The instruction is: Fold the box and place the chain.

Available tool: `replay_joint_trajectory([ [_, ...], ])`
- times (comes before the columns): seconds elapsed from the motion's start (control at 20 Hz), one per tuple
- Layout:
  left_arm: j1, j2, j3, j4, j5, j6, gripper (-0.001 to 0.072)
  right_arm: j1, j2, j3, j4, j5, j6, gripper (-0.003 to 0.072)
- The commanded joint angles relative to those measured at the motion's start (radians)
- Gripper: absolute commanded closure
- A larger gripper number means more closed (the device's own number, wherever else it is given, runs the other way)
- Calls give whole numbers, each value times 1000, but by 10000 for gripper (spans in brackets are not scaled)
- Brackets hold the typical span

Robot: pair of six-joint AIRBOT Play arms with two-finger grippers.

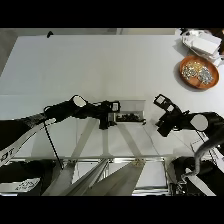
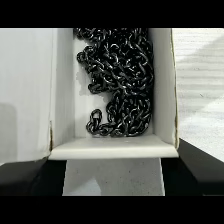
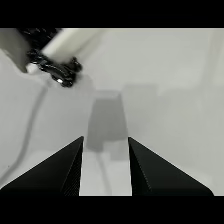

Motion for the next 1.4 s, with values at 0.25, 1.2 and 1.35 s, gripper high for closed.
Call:
replay_joint_trajectory([
  [0.25, 0, 0, 0, 0, 0, 0, 574, 89, -153, -27, 154, -143, -359, 372],
  [1.2, 0, 1, 0, 0, 0, 0, 574, 111, -220, -26, 203, -179, -353, 677],
  [1.35, 0, 0, 0, 0, 0, 0, 574, 111, -186, -26, 7, -180, -106, 677],
])
